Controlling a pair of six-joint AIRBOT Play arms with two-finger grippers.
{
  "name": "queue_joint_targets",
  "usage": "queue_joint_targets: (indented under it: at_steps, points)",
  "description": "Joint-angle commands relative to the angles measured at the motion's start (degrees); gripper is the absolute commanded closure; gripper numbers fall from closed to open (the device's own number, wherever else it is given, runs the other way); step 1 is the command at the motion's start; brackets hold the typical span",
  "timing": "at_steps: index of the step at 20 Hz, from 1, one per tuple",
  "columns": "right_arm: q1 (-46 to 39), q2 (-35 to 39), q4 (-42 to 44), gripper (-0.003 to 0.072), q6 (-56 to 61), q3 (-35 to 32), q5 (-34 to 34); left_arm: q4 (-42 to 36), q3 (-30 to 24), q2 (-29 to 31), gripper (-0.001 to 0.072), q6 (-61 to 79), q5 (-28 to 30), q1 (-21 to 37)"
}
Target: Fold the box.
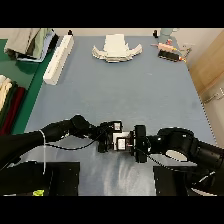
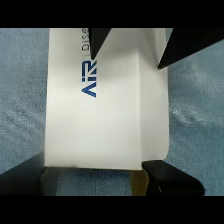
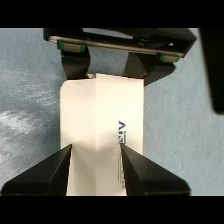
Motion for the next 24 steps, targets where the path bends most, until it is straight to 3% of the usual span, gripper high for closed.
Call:
queue_joint_targets:
  at_steps: [1,13,14,15,18,19,24]
  points:
    - [0.02,-1.31,-2.89,0.0191,0.04,0.00,-2.62,0.00,0.04,0.00,0.0227,0.00,0.04,0.00]
    - [-0.02,2.58,-6.91,0.0200,0.04,1.57,-2.64,0.02,0.04,0.00,0.0227,0.00,0.02,0.00]
    - [-0.02,2.49,-6.91,0.0239,0.04,1.55,-2.62,0.00,0.04,0.00,0.0226,0.00,0.02,0.00]
    - [-0.02,2.36,-6.88,0.0330,0.04,1.55,-2.69,0.00,0.04,0.00,0.0227,0.02,0.04,0.00]
    - [-0.04,0.98,-6.88,0.0351,0.04,1.55,-2.71,0.00,0.04,0.00,0.0227,0.02,0.02,0.00]
    - [-0.04,0.28,-6.88,0.0415,0.04,1.55,-2.60,0.02,0.04,0.00,0.0226,0.00,0.02,0.00]
    - [0.02,-1.44,-4.24,0.0418,0.02,1.53,-2.36,0.02,0.04,0.00,0.0227,0.00,0.02,0.00]
